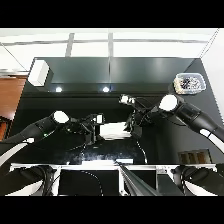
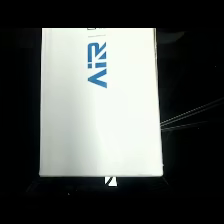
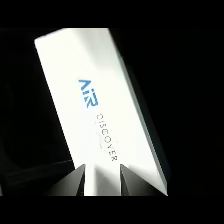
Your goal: Fold the box and place the chain.
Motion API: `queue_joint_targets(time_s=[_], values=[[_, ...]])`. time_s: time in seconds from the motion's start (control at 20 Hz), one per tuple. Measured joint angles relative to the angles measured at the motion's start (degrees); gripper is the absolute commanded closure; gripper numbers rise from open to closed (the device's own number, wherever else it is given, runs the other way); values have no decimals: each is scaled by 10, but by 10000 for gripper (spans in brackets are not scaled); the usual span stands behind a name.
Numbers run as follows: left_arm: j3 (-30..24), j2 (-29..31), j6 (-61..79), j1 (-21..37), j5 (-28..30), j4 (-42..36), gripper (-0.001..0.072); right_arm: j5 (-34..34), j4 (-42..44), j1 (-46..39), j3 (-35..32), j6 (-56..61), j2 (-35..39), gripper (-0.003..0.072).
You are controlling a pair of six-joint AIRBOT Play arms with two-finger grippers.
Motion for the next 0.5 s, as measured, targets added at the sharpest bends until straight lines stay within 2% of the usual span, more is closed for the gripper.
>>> queue_joint_targets(time_s=[0.1,0.15,0.2,0.35,0.5], values=[[0,0,0,0,0,0,223,34,2,-16,13,38,8,442],[0,0,0,0,0,0,223,49,3,-25,16,72,11,493],[0,0,0,0,0,0,223,61,7,-35,14,118,14,675],[0,0,-1,0,0,0,224,71,49,-50,-16,215,16,682],[0,0,-1,0,0,0,223,39,129,-54,-38,256,0,681]])
